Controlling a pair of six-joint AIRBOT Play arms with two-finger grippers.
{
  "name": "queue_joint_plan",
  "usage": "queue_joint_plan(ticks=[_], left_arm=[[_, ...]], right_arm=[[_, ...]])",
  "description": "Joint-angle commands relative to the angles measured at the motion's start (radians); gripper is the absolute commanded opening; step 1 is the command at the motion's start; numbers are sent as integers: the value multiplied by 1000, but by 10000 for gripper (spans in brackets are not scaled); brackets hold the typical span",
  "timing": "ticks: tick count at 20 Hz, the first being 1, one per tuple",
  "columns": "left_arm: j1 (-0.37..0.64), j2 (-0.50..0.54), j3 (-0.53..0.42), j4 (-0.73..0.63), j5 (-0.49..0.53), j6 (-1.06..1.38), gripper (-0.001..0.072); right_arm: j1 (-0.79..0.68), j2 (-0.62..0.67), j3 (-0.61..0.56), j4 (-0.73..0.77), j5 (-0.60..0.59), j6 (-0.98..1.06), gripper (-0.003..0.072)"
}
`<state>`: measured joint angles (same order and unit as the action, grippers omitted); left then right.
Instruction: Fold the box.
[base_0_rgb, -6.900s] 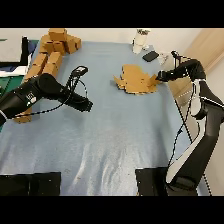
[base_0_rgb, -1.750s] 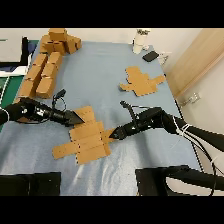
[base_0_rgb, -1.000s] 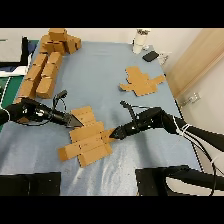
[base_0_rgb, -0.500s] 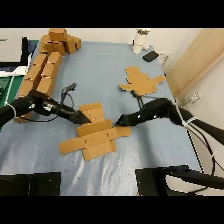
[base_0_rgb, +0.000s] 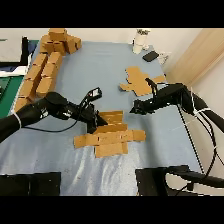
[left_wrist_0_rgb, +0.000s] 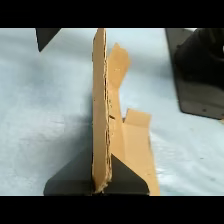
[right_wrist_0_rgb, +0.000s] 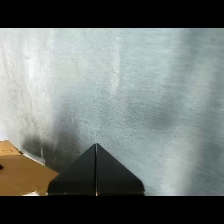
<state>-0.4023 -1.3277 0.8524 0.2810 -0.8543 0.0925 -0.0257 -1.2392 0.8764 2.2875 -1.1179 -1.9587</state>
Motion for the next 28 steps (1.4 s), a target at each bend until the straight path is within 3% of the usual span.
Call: queue_joint_plan(ticks=[1, 4, 11, 28], left_arm=[[-53, 43, -89, -85, 198, 221, 5], [-53, 39, -135, -117, 222, 276, 6], [-80, 39, -188, -117, 171, 304, 7], [-82, 54, -206, -117, 155, 303, 11]], right_arm=[[36, 0, 9, -11, 58, 22, 6], [69, 0, 9, -12, 112, 22, 6], [97, 0, 9, -25, 138, 23, 6], [97, 4, 9, -48, 95, 98, 5]])
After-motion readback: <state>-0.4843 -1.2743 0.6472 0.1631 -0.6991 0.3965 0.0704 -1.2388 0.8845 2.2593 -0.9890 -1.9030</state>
